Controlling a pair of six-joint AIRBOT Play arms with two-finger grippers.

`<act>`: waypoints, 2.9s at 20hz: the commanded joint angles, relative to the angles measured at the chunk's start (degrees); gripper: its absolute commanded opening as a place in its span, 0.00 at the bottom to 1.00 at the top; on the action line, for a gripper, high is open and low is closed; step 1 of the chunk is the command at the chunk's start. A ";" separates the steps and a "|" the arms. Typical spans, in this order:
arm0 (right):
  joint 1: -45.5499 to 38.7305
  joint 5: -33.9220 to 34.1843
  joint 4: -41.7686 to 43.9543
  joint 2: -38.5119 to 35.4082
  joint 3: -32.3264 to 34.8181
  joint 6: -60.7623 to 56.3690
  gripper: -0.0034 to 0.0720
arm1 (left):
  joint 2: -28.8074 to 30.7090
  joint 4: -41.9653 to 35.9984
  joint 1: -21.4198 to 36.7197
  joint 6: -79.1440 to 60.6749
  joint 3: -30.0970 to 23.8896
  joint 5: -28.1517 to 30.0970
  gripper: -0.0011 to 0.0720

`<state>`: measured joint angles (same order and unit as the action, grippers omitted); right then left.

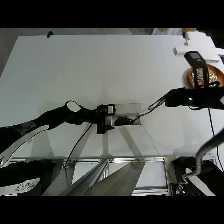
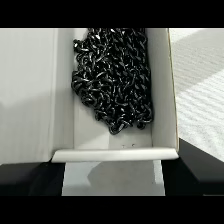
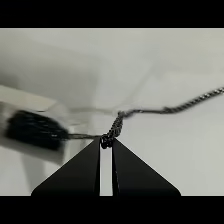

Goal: Fold the box and place the chain.

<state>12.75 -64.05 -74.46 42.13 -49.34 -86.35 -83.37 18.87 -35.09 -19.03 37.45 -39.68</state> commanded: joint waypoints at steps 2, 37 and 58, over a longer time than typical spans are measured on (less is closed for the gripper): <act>0.00 -0.94 15.67 -6.47 -0.02 5.84 0.06 | 0.00 0.00 0.00 -0.04 0.02 0.00 0.30; 1.81 2.34 23.06 11.04 2.14 39.56 0.27 | 0.00 0.00 -0.02 -0.02 0.02 0.00 0.30; -10.19 -1.90 28.28 35.63 2.10 111.12 0.43 | 0.00 0.00 0.00 -0.02 0.02 0.00 0.30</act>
<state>2.28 -66.28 -50.26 76.82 -47.27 19.68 -83.37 18.87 -35.09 -19.03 37.47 -39.68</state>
